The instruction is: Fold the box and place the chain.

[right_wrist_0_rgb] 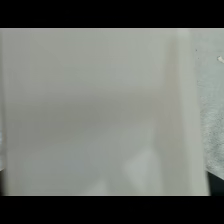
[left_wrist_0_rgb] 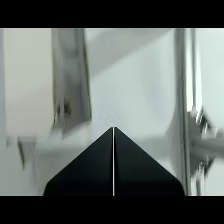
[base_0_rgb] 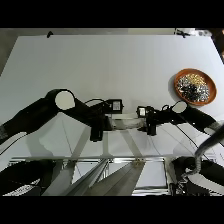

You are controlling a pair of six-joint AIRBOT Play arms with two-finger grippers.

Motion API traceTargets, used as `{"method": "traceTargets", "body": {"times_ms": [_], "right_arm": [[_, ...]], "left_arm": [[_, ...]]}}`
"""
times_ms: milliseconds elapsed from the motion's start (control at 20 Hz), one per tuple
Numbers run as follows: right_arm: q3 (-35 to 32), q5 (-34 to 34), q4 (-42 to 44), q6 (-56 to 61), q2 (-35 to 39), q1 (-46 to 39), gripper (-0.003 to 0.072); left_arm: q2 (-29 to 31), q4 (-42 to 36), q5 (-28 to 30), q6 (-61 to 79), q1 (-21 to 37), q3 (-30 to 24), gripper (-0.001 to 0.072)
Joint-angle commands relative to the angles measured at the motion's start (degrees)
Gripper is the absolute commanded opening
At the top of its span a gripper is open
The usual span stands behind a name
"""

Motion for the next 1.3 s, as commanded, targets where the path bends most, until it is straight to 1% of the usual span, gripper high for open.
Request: {"method": "traceTargets", "body": {"times_ms": [0,100,200,250,350,450,950,1100,1250], "right_arm": [[0.07,0.00,-0.02,0.00,0.04,0.04,0.0335],[0.07,0.00,-0.02,0.00,0.04,0.04,0.0335],[0.07,0.00,0.00,0.00,0.04,0.04,0.0335],[0.07,0.00,-0.02,0.00,0.04,0.04,0.0335],[0.07,0.00,0.00,-0.02,0.04,0.04,0.0335],[0.07,0.00,0.00,-0.02,0.04,0.04,0.0335],[0.07,0.00,0.00,-0.02,0.04,0.04,0.0335],[0.07,0.00,-0.02,-0.02,0.04,0.04,0.0335],[0.07,0.00,-0.02,-0.02,0.04,0.04,0.0335]], "left_arm": [[-2.67,-13.20,17.77,2.86,-4.02,-0.11,0.0005],[-5.18,-14.19,26.73,0.76,-4.52,-0.11,0.0004],[-7.91,-14.10,33.81,-5.35,-3.96,-0.11,0.0004],[-9.11,-13.73,36.52,-8.35,-3.56,-0.13,0.0004],[-11.02,-13.53,39.28,-11.91,-2.82,-0.11,0.0004],[-12.66,-13.53,39.01,-12.74,-2.32,-0.11,0.0003],[-16.33,-13.49,30.88,-12.83,-2.34,-0.11,0.0003],[-16.09,-13.53,30.21,-12.81,-2.34,-0.11,0.0004],[-13.64,-13.16,29.94,-12.37,-1.73,-0.09,0.0006]]}}
